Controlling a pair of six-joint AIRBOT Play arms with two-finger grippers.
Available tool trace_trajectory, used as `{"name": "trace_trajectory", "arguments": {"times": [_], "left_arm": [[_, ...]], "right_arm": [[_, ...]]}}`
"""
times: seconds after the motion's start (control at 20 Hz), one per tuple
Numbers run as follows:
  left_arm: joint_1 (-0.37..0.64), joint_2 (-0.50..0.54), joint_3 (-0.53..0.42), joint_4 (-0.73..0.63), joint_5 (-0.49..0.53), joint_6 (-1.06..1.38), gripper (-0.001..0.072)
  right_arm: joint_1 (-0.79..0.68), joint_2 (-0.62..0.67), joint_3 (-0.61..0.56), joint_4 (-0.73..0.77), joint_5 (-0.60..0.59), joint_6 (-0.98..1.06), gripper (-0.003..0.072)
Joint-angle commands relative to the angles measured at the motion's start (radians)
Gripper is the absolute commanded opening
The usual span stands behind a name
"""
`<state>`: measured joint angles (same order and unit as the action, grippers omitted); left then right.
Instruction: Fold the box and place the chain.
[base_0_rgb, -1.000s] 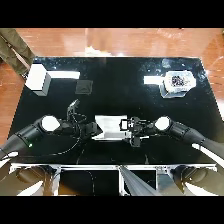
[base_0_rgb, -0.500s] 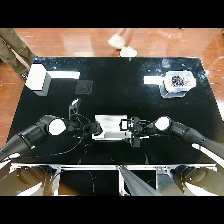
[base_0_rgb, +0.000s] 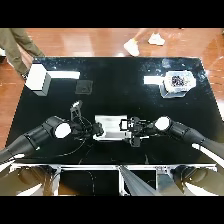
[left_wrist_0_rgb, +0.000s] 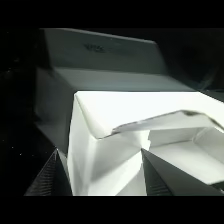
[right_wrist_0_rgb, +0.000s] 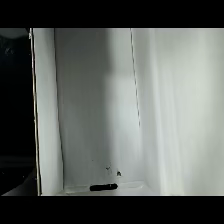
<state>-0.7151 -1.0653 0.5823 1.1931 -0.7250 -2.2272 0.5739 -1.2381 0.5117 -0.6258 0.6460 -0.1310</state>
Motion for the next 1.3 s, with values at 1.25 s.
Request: {"name": "trace_trajectory", "arguments": {"times": [1.25], "left_arm": [[-0.126, -0.262, 0.279, 0.332, -0.292, -0.269, 0.0403]], "right_arm": [[0.0, 0.0, 0.0, 0.0, 0.0, 0.0, 0.0332]]}}
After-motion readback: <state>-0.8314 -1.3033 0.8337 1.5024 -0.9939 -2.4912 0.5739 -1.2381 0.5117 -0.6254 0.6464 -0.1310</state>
